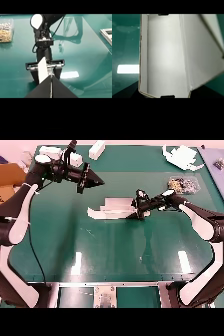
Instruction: Fold the box and place the chain.
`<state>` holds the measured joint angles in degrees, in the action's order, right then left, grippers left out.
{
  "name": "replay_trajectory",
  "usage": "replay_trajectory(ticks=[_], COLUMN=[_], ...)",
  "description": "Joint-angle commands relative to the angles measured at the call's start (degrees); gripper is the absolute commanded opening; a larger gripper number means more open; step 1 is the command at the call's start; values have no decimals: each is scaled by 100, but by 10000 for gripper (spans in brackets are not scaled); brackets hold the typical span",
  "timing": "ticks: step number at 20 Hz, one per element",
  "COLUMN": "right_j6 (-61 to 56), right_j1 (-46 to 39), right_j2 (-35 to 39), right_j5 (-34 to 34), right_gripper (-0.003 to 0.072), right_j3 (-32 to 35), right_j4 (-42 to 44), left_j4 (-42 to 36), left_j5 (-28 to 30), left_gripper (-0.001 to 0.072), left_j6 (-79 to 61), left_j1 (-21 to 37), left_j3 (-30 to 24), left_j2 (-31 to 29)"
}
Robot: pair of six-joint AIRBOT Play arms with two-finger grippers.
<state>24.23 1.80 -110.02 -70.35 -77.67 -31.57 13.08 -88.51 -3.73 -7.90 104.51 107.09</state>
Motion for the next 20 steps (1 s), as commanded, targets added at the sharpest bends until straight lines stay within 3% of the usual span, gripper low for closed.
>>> replay_trajectory(ticks=[1, 4, 6, 8, 11, 18, 20], right_j6=[2, 2, 2, 2, 2, 2, 2], right_j1=[0, 0, 0, 0, 0, 0, 0], right_j2=[4, 4, 4, 4, 4, 4, 4], right_j5=[-2, -2, -2, -2, -2, -2, -2], right_gripper=[433, 433, 433, 433, 433, 433, 433], right_j3=[-4, -4, -4, -4, -4, -4, -4], right_j4=[2, 2, 2, 2, 2, 2, 2], left_j4=[192, 496, 437, 120, -2, -61, -393], left_j5=[874, 2363, 3567, 4395, 4524, 4232, 4256], left_gripper=[13, 13, 13, 14, 18, 20, 21], left_j6=[57, -245, -533, -903, -1285, -2452, -2859], left_j1=[-197, -658, -966, -1143, -1204, -1204, -1204], left_j3=[-686, -1943, -2990, -3764, -4262, -4301, -4297], left_j2=[-728, -1460, -1937, -2201, -2177, -1746, -1631])
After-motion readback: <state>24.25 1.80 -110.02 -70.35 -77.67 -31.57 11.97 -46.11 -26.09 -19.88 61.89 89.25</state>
